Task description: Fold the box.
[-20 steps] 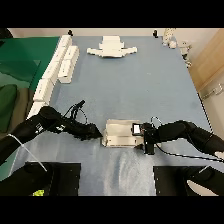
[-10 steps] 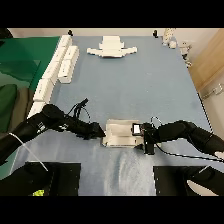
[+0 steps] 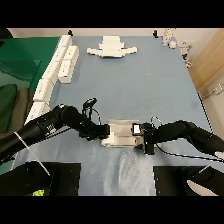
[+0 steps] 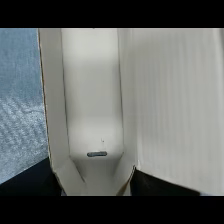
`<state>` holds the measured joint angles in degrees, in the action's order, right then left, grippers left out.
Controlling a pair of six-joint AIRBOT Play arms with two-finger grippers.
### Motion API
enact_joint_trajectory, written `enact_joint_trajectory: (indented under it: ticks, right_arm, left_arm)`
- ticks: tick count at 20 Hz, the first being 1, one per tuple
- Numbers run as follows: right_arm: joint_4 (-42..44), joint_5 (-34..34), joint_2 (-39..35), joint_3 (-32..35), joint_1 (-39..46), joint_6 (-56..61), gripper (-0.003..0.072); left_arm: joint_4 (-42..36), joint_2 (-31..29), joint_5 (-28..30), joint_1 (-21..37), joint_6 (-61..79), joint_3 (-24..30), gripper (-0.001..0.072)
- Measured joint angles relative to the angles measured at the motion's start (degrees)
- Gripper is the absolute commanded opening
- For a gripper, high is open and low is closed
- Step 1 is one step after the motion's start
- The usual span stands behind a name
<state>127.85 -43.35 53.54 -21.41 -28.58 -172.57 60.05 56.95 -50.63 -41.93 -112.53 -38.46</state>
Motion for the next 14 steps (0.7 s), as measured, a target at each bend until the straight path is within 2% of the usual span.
enact_joint_trajectory:
  ticks: [6, 14]
  right_arm:
    - [0.00, 0.02, 0.00, 0.00, 0.00, 0.00, 0.0534]
    - [0.00, 0.02, 0.00, 0.00, 0.00, 0.02, 0.0534]
  left_arm:
    - [9.88, 5.92, -1.55, -7.74, -13.86, -6.27, 0.0358]
    - [18.62, 12.41, -5.95, -12.74, -24.37, -11.50, 0.0358]
